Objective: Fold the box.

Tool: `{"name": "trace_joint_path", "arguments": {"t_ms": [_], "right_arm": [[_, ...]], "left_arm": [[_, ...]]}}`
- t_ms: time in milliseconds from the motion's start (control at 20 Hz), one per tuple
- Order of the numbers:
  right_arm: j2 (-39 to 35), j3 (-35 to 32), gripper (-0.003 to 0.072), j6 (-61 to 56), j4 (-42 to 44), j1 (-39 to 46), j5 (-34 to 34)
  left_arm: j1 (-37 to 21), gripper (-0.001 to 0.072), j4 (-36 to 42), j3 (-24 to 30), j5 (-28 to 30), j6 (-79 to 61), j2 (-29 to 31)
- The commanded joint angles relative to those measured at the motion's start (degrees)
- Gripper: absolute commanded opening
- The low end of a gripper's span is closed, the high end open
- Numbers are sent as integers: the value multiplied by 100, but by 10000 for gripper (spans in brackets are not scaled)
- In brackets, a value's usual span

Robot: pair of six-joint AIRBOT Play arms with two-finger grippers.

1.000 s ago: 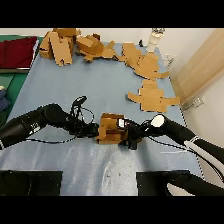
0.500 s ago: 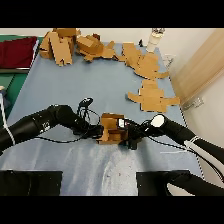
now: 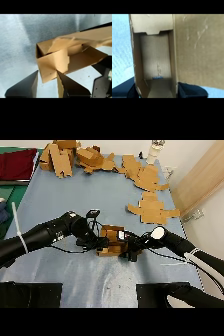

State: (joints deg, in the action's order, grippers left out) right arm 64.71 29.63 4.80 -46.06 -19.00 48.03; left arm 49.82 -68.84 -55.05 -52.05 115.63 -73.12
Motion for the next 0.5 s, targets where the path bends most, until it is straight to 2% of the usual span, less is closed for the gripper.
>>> {"name": "trace_joint_path", "arguments": {"t_ms": [0,250,450], "right_arm": [[-2,4,509,0,2,0,0],[-2,7,509,0,4,0,-2],[-2,4,509,0,2,0,-2]], "left_arm": [[205,369,-216,-400,-111,249,-361],[328,366,-678,-743,-570,490,-833],[341,346,-944,-748,-584,1104,-903]]}}
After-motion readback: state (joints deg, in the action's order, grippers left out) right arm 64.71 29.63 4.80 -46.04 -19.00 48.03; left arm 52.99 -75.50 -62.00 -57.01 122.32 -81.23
